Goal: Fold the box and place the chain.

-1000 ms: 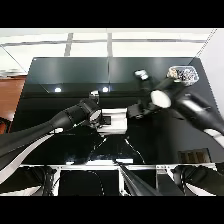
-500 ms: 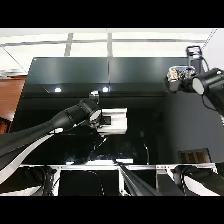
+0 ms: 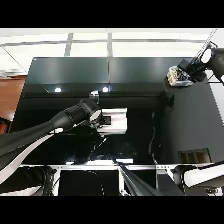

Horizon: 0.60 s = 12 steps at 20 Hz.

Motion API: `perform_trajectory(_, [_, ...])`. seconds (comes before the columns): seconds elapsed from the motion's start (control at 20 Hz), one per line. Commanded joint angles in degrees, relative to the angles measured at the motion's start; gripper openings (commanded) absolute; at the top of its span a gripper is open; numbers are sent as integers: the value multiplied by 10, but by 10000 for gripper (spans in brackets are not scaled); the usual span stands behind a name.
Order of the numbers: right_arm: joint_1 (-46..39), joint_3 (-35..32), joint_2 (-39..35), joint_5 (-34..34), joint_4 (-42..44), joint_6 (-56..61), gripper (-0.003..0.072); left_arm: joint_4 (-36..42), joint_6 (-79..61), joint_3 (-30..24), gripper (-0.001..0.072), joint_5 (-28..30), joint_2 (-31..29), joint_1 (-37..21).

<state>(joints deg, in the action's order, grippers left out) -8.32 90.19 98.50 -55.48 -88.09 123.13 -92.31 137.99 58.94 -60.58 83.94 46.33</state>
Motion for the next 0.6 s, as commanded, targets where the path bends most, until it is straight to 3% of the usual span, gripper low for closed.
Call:
perform_trajectory(0.0, [-34,68,68,-17,125,105,570,0,0,0,29,0,0,0])
perform_trajectory(0.3, [-40,68,101,40,228,104,543,0,0,0,29,0,0,0])
perform_trajectory(0.55, [-41,68,113,62,227,103,543,0,0,0,29,0,0,0])
